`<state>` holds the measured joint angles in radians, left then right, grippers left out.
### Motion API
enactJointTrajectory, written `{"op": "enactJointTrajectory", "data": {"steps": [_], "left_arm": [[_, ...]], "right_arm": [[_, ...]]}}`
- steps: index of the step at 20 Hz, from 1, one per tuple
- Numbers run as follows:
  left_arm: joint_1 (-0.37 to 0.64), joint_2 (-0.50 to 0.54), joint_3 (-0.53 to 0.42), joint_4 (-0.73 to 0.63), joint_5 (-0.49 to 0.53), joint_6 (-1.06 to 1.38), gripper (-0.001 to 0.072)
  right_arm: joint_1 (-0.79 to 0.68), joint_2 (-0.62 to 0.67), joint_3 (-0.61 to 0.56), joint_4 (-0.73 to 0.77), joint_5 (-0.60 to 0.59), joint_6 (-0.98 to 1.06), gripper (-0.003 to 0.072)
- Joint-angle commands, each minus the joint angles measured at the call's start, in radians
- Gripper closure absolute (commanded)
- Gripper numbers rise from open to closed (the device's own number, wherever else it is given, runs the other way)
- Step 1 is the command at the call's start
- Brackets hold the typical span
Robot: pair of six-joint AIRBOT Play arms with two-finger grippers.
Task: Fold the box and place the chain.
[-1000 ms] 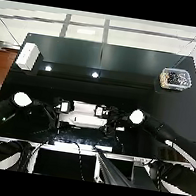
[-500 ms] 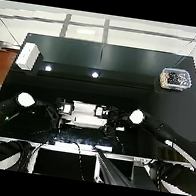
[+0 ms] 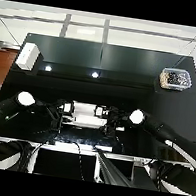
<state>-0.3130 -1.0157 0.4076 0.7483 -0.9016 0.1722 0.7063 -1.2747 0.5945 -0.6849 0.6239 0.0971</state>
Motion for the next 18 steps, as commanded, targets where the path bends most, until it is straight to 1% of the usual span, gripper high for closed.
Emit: {"op": "enactJointTrajectory", "data": {"steps": [1,7,11,12,15,18], "left_arm": [[-0.001,-0.013,0.001,-0.033,0.008,-0.004,0.0514],[-0.001,-0.029,0.002,-0.037,0.007,-0.005,0.0513],[-0.001,-0.029,0.002,-0.083,0.017,-0.004,0.0515],[0.0,-0.029,0.002,-0.082,0.021,-0.004,0.0547],[-0.001,-0.029,0.002,-0.085,0.019,-0.004,0.0554],[-0.001,-0.034,0.002,-0.147,0.015,-0.004,0.0554]], "right_arm": [[0.001,0.0,0.0,0.0,0.0,0.0,0.0222],[0.001,0.0,0.0,0.0,0.0,0.0,0.0222],[0.001,0.0,0.0,0.0,0.0,0.0,0.0222],[0.001,0.0,0.0,0.0,0.0,0.0,0.0222],[0.001,0.0,0.0,0.0,0.0,0.0,0.0222],[0.001,0.0,0.0,0.0,0.0,0.0,0.0222]]}}
